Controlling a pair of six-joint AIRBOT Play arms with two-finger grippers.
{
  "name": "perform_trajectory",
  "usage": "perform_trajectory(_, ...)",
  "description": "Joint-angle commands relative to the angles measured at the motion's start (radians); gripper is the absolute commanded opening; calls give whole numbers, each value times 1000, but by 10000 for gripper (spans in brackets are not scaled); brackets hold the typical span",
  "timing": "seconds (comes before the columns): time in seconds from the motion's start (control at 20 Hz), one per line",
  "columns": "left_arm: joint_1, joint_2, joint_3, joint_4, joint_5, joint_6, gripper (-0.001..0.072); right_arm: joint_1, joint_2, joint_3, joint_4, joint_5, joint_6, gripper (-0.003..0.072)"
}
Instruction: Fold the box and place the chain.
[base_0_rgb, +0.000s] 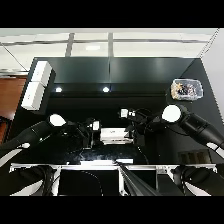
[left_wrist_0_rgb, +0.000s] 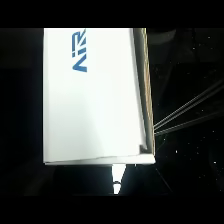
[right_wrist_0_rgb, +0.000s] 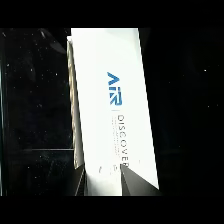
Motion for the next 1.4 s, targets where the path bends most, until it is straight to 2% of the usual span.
perform_trajectory(0.0, -1, 0, 0, 1, 0, 0, 465, 8, 0, -6, -1, -12, 3, 242)
perform_trajectory(0.1, -1, 0, 0, 1, 0, 0, 465, 19, 0, -6, 0, -14, 4, 244)
perform_trajectory(0.15, -1, 0, 0, 1, 0, 0, 465, 21, 0, -6, 0, -18, 6, 323)
perform_trajectory(0.2, -1, 0, 0, 1, 0, 0, 465, 21, 0, -7, 0, -33, 23, 356)
perform_trajectory(0.65, -1, 0, 0, 1, 0, 0, 465, 26, -2, -30, 0, -79, 40, 355)
perform_trajectory(1.2, -1, 0, 0, 1, -1, 0, 465, 26, -27, -26, 2, -65, 56, 354)
perform_trajectory(1.35, -1, 0, 0, 1, -1, 0, 465, 19, -5, 7, 0, -18, 89, 354)
